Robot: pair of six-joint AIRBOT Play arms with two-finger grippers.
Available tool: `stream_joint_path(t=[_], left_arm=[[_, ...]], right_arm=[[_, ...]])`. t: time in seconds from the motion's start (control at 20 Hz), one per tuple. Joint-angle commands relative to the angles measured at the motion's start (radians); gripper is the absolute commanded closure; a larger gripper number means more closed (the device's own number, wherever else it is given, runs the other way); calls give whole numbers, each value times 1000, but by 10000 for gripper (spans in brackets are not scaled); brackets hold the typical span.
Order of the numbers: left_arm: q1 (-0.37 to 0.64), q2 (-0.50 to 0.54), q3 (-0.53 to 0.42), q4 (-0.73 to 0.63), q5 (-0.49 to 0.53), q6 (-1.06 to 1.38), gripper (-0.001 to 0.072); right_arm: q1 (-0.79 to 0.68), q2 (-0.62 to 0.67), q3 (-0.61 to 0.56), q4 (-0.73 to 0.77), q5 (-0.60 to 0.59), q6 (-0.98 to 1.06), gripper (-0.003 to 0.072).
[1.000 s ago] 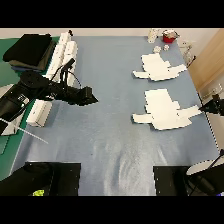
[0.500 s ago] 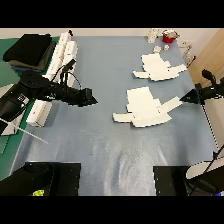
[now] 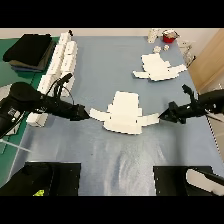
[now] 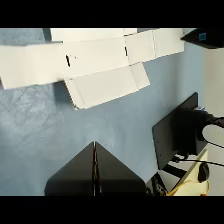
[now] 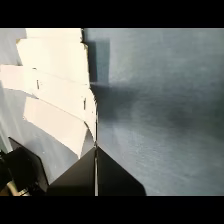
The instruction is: Fold the box.
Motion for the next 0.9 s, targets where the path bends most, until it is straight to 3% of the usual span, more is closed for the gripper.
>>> stream_joint_path(t=[0.0, 0.05, 0.1, 0.35, 0.65, 0.7, 0.75, 0.8, 0.85], left_arm=[[64, 86, -86, 7, -44, 3, 698], [70, 94, -90, 8, -44, 3, 699], [71, 93, -90, 4, -45, 3, 698], [71, 92, -90, 2, -40, 4, 697], [71, 92, -90, 1, -48, 10, 695], [71, 92, -90, 2, -55, 13, 514], [71, 92, -90, 1, -61, 11, 275], [71, 92, -90, 1, -62, 11, 317], [71, 92, -90, -2, -62, 11, 409]], right_arm=[[72, 170, -175, -5, 225, 78, 534], [79, 168, -176, -4, 241, 92, 379], [80, 161, -176, -4, 250, 111, 368], [93, 89, -176, 28, 265, 86, 390], [212, -31, -122, 53, 280, 32, 390], [228, -43, -102, 52, 280, 31, 395], [242, -53, -84, 52, 280, 31, 456], [249, -59, -71, 52, 280, 29, 549], [253, -61, -59, 52, 280, 28, 554]])
